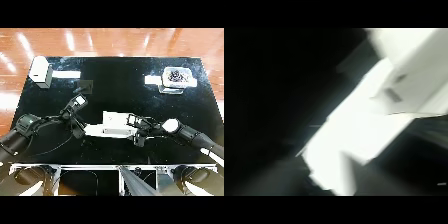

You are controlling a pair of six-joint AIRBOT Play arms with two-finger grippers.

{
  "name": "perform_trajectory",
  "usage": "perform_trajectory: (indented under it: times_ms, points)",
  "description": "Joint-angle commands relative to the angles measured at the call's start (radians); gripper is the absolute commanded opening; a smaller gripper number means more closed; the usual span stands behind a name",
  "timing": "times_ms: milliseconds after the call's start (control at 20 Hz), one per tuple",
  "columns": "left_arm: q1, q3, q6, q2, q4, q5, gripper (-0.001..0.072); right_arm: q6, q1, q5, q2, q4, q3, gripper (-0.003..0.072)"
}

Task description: Fold the box and place the chain.

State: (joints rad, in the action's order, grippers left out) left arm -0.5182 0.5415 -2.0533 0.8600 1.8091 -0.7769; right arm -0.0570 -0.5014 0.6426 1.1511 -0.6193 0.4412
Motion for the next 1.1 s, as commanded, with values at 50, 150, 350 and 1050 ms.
perform_trajectory:
  times_ms: [50, 150, 350, 1050]
  points:
    - [0.005, -0.001, -0.266, 0.038, -0.032, -0.015, 0.0628, 0.0, 0.0, 0.0, 0.001, -0.01, 0.0, 0.0552]
    - [-0.031, -0.001, -0.442, 0.045, -0.058, 0.025, 0.0628, 0.0, 0.0, 0.001, 0.0, -0.01, 0.0, 0.0553]
    - [-0.043, 0.0, -0.49, 0.08, -0.062, 0.101, 0.0625, 0.0, 0.0, 0.001, 0.001, -0.01, 0.0, 0.0553]
    - [-0.047, 0.012, -0.619, 0.181, 0.267, 0.119, 0.0609, 0.0, 0.0, 0.005, 0.001, -0.01, 0.0, 0.0553]
